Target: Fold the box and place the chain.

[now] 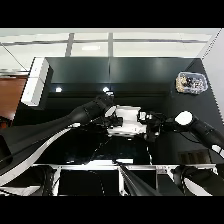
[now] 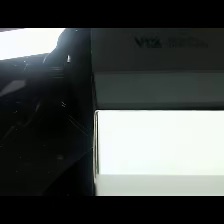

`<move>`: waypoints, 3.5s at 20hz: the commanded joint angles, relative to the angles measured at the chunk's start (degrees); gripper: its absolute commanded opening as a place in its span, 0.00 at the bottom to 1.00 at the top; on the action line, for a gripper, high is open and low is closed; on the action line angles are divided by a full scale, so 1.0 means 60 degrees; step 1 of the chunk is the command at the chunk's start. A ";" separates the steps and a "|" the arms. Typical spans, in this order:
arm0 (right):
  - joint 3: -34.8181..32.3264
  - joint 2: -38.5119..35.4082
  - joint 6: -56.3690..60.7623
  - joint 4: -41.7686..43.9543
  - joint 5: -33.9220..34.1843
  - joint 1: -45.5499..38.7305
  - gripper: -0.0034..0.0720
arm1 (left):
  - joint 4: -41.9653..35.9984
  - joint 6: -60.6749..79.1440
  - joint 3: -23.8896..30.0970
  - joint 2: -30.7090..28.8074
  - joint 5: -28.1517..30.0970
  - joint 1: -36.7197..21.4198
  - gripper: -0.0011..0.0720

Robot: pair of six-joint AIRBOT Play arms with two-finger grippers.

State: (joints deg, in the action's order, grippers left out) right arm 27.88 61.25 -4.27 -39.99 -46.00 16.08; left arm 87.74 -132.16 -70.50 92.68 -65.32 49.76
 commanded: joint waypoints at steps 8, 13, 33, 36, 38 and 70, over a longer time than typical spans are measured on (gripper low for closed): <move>0.0004 -0.0098 -0.0659 -0.0335 -0.0153 -0.0015 0.81 | -0.0025 0.0026 0.0004 0.0000 0.0073 -0.0011 0.05; 0.0004 0.0022 -0.0382 0.0015 0.0226 0.0430 0.22 | -0.0029 0.0022 0.0004 0.0000 0.0076 -0.0018 0.05; -0.0157 0.0732 0.1198 0.2120 0.0707 0.0437 0.39 | -0.0033 0.0022 0.0004 0.0000 0.0091 -0.0018 0.05; -0.0047 0.0605 0.2667 0.1657 0.0590 0.0361 0.07 | -0.0033 0.0022 0.0004 0.0000 0.0091 -0.0018 0.05; 0.0568 0.0226 0.5544 0.0095 -0.0630 -0.0193 0.07 | -0.0033 0.0022 0.0004 0.0000 0.0091 -0.0018 0.05; 0.1198 0.1235 1.1183 0.1585 -0.3428 -0.1960 0.83 | -0.0029 0.0022 0.0004 0.0000 0.0117 -0.0018 0.05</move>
State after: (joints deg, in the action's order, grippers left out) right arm 34.46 68.62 59.11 -30.50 -68.51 0.45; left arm 87.55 -132.00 -70.50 92.68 -64.60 49.69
